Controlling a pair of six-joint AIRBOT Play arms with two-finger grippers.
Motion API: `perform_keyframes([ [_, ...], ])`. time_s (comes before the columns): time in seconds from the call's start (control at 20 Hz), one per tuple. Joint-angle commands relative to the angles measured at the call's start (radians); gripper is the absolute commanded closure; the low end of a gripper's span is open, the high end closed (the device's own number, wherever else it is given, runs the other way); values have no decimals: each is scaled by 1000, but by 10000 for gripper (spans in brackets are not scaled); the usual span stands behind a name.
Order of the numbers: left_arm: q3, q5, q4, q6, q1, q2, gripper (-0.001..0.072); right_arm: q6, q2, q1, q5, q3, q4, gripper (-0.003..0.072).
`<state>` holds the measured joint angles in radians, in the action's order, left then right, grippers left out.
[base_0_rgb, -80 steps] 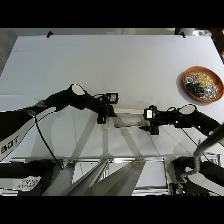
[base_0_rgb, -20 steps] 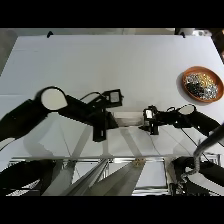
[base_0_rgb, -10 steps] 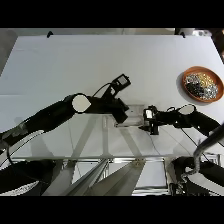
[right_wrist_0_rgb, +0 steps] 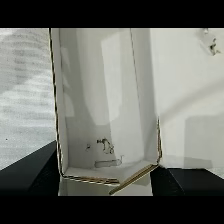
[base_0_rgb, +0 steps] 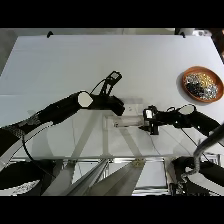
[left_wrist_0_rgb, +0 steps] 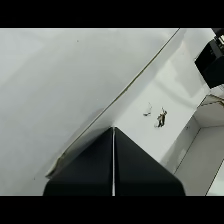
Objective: Fold the box and place the chain.
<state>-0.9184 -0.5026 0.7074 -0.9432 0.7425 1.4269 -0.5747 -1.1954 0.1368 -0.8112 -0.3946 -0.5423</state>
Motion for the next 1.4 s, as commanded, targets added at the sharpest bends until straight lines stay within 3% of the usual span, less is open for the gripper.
perform_keyframes([
  [0.0,1,-16,-3,-8,13,12,707,0,1,-1,0,0,0,274],
  [0.5,0,1,0,-26,25,27,706,0,1,-1,0,0,0,274],
  [0.85,0,-24,99,-26,24,-143,706,0,1,-1,0,0,0,274],
  [1.1,0,-182,259,-50,24,-309,706,0,1,-1,0,0,0,274],
  [1.25,0,-311,404,-221,24,-333,707,0,1,-1,0,0,0,274],
  [1.35,8,-322,383,-280,32,-330,707,0,1,-1,0,0,0,274],
])
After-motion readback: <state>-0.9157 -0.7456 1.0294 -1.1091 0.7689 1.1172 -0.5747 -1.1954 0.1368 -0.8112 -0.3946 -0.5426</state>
